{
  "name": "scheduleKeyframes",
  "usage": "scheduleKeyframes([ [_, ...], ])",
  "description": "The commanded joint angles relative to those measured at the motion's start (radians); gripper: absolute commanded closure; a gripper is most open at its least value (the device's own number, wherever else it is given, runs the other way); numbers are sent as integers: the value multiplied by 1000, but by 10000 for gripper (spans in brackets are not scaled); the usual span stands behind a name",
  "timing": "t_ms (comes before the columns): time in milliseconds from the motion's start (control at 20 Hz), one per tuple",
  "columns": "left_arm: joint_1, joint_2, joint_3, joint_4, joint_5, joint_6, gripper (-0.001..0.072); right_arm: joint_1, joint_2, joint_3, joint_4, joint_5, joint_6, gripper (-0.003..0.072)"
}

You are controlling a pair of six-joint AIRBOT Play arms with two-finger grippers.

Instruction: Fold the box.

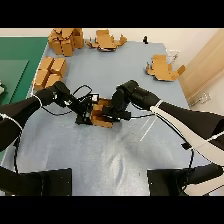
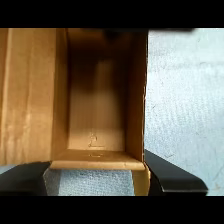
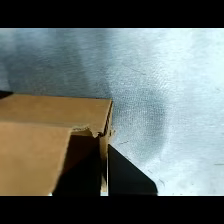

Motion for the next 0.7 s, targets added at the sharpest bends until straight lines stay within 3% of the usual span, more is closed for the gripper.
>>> scheduleKeyframes([
  [0,0,-1,0,0,3,1,690,14,-3,5,-5,61,21,681],
  [100,0,-1,0,0,3,1,691,14,-2,5,7,65,21,662],
  [150,0,-1,0,0,3,1,691,14,-2,6,16,58,22,404],
  [200,0,-1,0,0,3,1,691,14,-2,6,22,51,22,215],
  [650,0,-1,0,0,4,1,691,13,-3,5,-73,-24,83,245],
])
